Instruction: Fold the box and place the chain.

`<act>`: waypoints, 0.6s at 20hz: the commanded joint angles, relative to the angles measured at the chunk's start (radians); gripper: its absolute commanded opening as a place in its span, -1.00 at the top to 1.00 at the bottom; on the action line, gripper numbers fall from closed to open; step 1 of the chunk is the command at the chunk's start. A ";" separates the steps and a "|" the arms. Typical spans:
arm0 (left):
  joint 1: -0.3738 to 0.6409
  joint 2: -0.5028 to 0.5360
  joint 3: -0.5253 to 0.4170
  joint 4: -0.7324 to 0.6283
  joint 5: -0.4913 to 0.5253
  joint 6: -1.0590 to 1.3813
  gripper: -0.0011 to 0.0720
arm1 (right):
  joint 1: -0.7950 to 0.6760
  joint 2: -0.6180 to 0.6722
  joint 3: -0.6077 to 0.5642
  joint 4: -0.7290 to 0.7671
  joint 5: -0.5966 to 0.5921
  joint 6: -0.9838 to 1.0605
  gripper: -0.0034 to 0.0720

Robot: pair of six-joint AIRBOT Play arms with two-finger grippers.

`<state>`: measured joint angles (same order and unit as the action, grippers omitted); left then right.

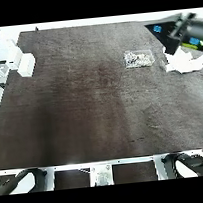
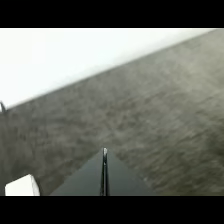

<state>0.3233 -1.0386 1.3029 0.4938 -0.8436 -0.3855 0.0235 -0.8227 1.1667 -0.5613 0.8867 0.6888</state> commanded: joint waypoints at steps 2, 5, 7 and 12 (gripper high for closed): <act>-0.079 0.372 -0.314 -0.048 0.026 0.066 0.94 | -0.002 0.264 -0.277 -0.087 -0.190 0.037 0.88; -0.090 0.610 -0.600 -0.071 0.044 0.063 0.93 | -0.002 0.448 -0.520 -0.087 -0.286 0.037 0.89; -0.090 0.763 -0.783 -0.072 0.043 0.042 0.93 | -0.002 0.569 -0.673 -0.087 -0.343 0.037 0.88; -0.090 0.908 -1.061 -0.073 0.015 -0.037 0.92 | -0.002 0.757 -0.948 -0.087 -0.423 0.034 0.88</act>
<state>0.2356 -0.2157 0.3973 0.4274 -0.8089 -0.3859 0.0216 -0.1661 0.3706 -0.6441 0.5213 0.7231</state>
